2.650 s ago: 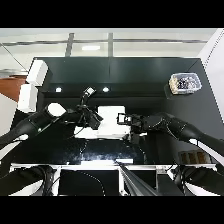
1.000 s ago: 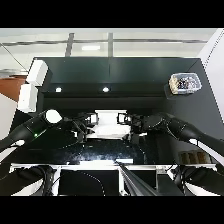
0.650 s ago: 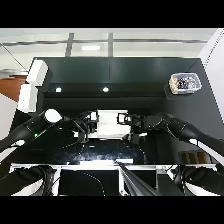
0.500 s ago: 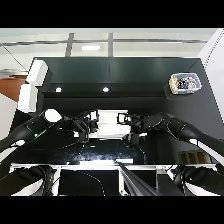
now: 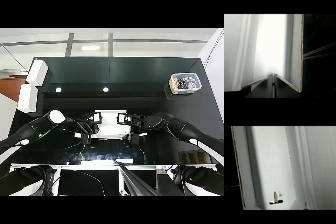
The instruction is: Fold the box and place the chain.
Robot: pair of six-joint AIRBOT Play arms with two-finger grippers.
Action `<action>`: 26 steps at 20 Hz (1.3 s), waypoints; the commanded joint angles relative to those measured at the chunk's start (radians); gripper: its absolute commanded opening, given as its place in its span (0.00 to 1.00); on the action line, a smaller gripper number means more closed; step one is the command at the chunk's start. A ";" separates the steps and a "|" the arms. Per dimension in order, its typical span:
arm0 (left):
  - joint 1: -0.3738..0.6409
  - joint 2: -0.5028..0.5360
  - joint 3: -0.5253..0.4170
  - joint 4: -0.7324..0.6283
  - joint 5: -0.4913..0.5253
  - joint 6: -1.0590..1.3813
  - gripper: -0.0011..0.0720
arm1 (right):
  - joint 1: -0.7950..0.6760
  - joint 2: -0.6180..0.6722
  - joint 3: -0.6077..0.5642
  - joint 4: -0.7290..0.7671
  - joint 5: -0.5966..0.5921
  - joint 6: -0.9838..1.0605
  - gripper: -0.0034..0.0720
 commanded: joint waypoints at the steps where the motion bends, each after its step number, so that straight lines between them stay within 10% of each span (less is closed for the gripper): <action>1: -0.008 -0.019 0.000 0.011 0.003 0.000 0.08 | 0.000 0.000 0.000 0.000 0.000 0.000 0.67; 20: -0.008 -0.021 0.000 -0.006 -0.023 0.028 0.15 | 0.000 0.000 0.000 0.000 0.001 0.000 0.67; 23: -0.008 -0.021 0.000 0.019 -0.024 0.028 0.43 | 0.000 0.000 0.000 0.000 0.001 0.000 0.67; 26: -0.008 -0.021 0.000 0.018 -0.024 0.028 0.40 | 0.000 0.000 0.000 0.000 0.001 0.000 0.67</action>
